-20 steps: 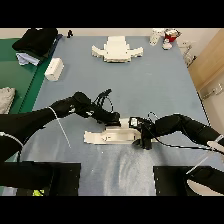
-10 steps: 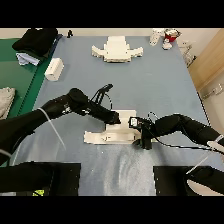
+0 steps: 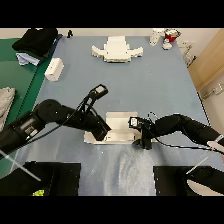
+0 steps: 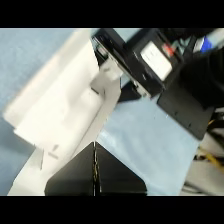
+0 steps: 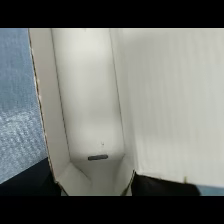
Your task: Fold the box.
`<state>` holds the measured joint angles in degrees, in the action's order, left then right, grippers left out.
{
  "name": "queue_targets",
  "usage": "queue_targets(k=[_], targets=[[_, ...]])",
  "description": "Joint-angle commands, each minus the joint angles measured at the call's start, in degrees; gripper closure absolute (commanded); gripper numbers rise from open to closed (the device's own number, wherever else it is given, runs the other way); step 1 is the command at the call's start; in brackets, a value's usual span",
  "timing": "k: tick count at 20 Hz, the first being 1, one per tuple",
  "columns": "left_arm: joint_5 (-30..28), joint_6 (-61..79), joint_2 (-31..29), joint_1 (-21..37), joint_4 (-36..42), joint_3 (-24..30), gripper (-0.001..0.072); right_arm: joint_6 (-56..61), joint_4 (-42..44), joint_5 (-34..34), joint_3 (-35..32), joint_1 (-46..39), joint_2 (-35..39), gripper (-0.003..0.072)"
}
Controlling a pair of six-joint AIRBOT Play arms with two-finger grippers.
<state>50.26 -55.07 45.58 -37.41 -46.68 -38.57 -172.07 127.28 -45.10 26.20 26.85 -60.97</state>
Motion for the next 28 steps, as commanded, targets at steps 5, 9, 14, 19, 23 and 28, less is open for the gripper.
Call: queue_targets(k=[5,9,14,19,23,28], targets=[[3.6,10.3,-9.8,-2.8,-18.7,5.2,0.0695,0.0,0.0,0.0,0.0,0.0,0.0,0.021],[0.7,25.3,-9.2,1.5,-14.7,9.5,0.0015,0.0,0.0,0.0,0.0,0.0,0.0,0.021],[-6.5,37.8,-3.8,4.2,-7.7,15.1,0.0015,0.0,0.0,0.0,0.0,0.0,0.0,0.021],[-13.6,47.4,3.8,4.2,0.4,15.3,0.0015,0.0,0.0,0.0,0.0,0.0,0.0,0.021],[-14.3,55.2,6.7,4.2,7.5,15.3,0.0015,0.0,0.0,0.0,0.0,0.0,0.0,0.021],[-14.1,59.5,8.9,4.2,11.7,15.3,0.047,0.0,0.0,0.0,0.0,0.0,0.0,0.021]])
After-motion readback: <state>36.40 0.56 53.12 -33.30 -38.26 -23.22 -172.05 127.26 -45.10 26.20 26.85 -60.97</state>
